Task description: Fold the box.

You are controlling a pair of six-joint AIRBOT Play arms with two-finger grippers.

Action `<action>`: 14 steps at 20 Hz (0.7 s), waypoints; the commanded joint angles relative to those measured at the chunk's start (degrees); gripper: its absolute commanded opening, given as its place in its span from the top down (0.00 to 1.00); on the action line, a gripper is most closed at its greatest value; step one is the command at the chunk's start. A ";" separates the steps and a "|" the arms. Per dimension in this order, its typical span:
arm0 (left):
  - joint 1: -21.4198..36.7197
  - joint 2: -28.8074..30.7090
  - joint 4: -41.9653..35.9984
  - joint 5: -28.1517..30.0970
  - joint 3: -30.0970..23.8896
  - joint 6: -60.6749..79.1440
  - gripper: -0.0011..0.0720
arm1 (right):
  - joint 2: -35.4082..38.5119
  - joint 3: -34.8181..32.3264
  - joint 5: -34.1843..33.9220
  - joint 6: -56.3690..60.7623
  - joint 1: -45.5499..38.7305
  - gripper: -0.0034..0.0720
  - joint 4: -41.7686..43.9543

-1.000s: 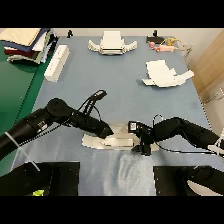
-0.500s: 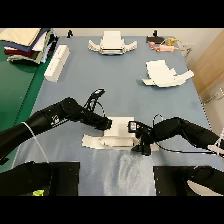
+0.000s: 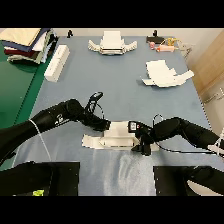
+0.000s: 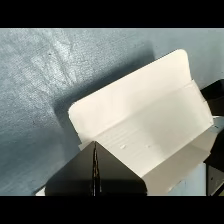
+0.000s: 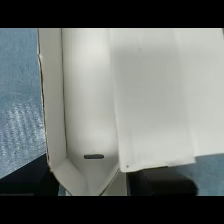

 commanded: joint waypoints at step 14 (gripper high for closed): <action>7.52 24.06 4.92 -13.53 -0.11 13.75 0.97 | 0.00 0.07 0.00 -0.02 -0.02 0.37 -0.02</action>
